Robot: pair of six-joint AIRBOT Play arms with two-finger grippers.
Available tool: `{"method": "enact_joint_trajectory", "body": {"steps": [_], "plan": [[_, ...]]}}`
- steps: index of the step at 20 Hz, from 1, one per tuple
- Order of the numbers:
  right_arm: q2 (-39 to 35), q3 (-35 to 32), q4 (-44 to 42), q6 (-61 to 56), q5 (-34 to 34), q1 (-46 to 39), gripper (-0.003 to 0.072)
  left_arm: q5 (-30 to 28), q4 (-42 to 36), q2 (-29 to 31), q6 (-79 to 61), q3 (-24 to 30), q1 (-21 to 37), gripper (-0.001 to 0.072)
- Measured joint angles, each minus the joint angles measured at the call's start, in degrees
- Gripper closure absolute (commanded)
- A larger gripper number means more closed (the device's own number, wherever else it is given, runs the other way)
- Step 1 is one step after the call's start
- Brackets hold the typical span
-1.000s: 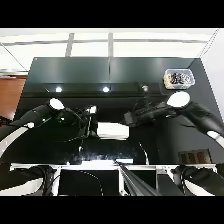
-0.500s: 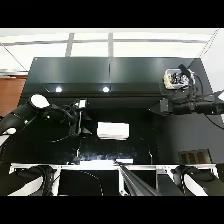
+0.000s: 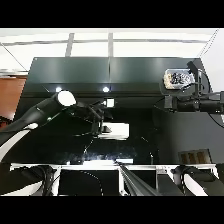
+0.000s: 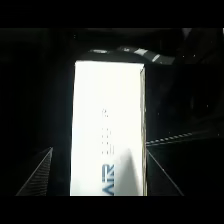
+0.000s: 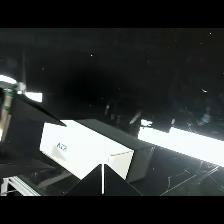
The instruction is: Fold the box and place the chain.
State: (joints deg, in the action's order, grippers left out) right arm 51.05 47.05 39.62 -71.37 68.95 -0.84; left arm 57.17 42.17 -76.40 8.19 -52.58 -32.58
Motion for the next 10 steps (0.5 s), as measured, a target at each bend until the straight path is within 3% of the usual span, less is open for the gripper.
{"method": "enact_joint_trajectory", "body": {"steps": [10], "plan": [[0.00, 0.00, 1.14, 0.04, -0.74, -0.11, 0.0672, 2.67, 5.07, -4.85, 5.40, -3.37, -2.43, -0.0006]]}}
